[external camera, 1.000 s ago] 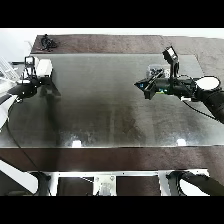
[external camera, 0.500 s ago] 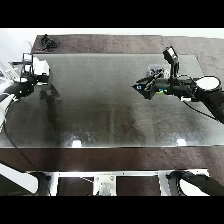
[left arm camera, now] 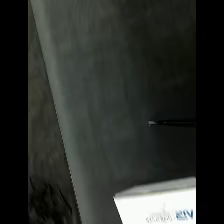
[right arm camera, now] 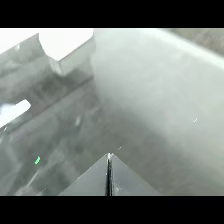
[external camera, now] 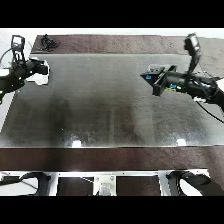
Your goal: Fold the box and place the chain.
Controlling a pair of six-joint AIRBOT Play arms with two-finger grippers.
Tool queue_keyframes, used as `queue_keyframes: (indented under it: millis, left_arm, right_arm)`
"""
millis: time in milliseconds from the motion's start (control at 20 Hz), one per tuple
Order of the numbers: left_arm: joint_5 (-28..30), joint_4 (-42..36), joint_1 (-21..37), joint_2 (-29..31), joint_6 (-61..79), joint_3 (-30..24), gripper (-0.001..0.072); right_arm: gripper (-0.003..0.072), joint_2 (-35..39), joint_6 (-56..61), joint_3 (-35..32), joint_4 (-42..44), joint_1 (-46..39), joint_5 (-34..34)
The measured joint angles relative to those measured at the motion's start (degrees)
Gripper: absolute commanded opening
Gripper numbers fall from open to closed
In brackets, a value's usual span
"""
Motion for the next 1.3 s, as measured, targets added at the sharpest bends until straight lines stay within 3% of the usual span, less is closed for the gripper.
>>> queue_keyframes:
  millis: [100,250,400,550,750,900,1100,1300]
  left_arm:
    - [-1.8,0.4,-2.1,6.5,-1.0,-3.5,0.0013]
    - [0.0,0.6,-6.9,17.2,0.1,-11.0,0.0013]
    - [3.4,-2.0,-11.7,26.1,2.7,-20.3,0.0013]
    - [6.8,-3.9,-16.8,32.3,6.4,-29.9,0.0013]
    - [9.0,-8.7,-20.8,36.0,11.5,-41.4,0.0013]
    - [8.6,-18.4,-21.9,36.9,21.1,-47.1,0.0018]
    - [7.7,-27.6,-22.4,37.2,30.2,-50.4,0.002]
    - [7.6,-30.8,-22.5,37.3,33.2,-51.4,0.002]
  right_arm:
    - [0.0001,4.3,0.7,-1.9,-0.8,-0.2,-3.3]
    - [0.0001,11.6,1.1,-7.5,-1.6,-0.3,-11.5]
    - [0.0001,19.4,1.2,-16.4,-2.2,-0.4,-20.7]
    - [0.0001,26.8,1.2,-26.1,-3.2,-0.4,-25.5]
    - [0.0002,35.1,1.2,-37.3,-3.7,-0.4,-28.0]
    - [0.0003,39.4,1.2,-43.2,-3.8,-0.4,-28.7]
    - [0.0003,41.9,1.2,-47.5,-3.8,-0.4,-29.1]
    - [0.0003,42.5,1.2,-48.8,-3.9,-0.4,-29.2]
